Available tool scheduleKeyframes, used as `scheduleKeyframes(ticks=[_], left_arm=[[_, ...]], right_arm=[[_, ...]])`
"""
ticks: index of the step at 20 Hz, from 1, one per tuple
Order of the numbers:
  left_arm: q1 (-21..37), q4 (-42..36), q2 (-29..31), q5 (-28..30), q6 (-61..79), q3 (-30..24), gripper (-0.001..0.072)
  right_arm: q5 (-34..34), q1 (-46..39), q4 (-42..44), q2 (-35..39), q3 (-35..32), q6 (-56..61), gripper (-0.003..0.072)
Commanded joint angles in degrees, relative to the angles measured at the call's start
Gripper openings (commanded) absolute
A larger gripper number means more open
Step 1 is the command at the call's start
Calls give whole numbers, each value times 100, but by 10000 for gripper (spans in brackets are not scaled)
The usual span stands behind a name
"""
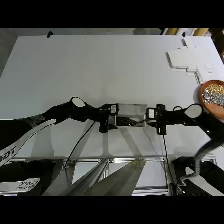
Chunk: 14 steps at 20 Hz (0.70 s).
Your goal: Fold the box and place the chain.
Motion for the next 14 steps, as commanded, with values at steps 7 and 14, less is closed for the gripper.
scheduleKeyframes(ticks=[7,14], left_arm=[[0,2,0,2,0,0,82],[0,2,0,2,0,0,82]], right_arm=[[-177,153,-1281,535,-2,1488,21],[330,153,341,2061,-2,1921,21]])
